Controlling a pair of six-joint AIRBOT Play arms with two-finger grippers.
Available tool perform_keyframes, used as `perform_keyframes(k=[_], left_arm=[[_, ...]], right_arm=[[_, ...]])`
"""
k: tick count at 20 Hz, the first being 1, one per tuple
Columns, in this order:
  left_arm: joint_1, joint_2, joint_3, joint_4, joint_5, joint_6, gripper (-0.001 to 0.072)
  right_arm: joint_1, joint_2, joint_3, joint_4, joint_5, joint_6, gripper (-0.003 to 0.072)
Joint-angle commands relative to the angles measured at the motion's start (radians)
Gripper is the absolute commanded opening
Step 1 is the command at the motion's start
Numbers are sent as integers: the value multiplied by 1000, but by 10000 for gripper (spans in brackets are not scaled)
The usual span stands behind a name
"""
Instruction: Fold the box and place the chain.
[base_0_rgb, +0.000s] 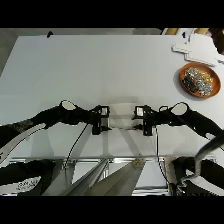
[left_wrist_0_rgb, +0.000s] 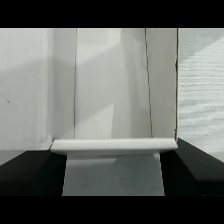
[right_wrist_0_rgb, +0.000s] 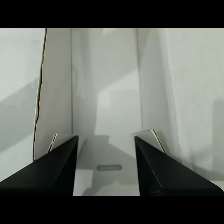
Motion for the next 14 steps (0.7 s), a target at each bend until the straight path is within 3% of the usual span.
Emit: perform_keyframes(k=[1, 6, 10, 12, 14], left_arm=[[0, 0, 0, -2, 2, -1, 48], [0, 0, 0, -2, 2, -1, 48], [1, 0, 0, -2, 2, -1, 48], [0, 0, 0, -2, 2, -1, 48], [1, 0, 0, -2, 2, -1, 48]], right_arm=[[1, 32, 0, -35, 5, 60, 438], [-8, 175, -1, -243, 25, 298, 438], [-97, 249, -2, -274, 90, 515, 424], [-142, 279, -2, -271, 90, 598, 319], [-198, 314, -2, -266, 91, 668, 144]])
